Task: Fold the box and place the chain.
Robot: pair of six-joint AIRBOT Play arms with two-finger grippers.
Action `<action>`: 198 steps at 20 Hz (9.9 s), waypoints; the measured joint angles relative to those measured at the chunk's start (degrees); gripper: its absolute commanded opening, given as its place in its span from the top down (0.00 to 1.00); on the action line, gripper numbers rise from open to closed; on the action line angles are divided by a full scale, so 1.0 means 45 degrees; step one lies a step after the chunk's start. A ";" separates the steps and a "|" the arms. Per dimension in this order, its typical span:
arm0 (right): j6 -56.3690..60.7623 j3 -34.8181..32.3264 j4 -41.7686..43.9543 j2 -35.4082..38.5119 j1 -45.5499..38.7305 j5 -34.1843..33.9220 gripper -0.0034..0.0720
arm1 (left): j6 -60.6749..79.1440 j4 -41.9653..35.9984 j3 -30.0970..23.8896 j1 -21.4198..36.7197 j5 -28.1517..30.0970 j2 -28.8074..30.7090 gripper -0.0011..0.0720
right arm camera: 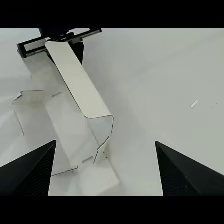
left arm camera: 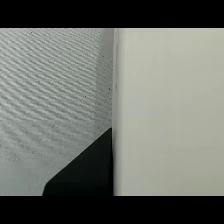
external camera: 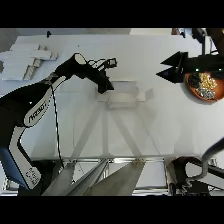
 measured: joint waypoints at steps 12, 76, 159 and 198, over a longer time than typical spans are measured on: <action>0.0962 0.0010 -0.4250 0.3881 0.4546 -0.0529 0.04 | -0.0005 0.0000 0.0000 0.0000 0.0000 0.0000 0.97; 0.0845 -0.9510 -0.2730 0.1982 0.7033 -1.3352 0.04 | -0.0005 0.0005 -0.0005 -0.0005 0.0000 0.0000 0.97; -0.5338 -0.5892 0.2025 -0.1477 0.5260 -1.0409 0.04 | -0.0005 0.0005 -0.0005 -0.0005 0.0000 -0.0005 0.97; -0.4983 -0.2152 -0.0758 -0.4197 0.3628 -0.5775 0.04 | 0.0000 0.0005 -0.0005 -0.0010 0.0005 -0.0005 0.97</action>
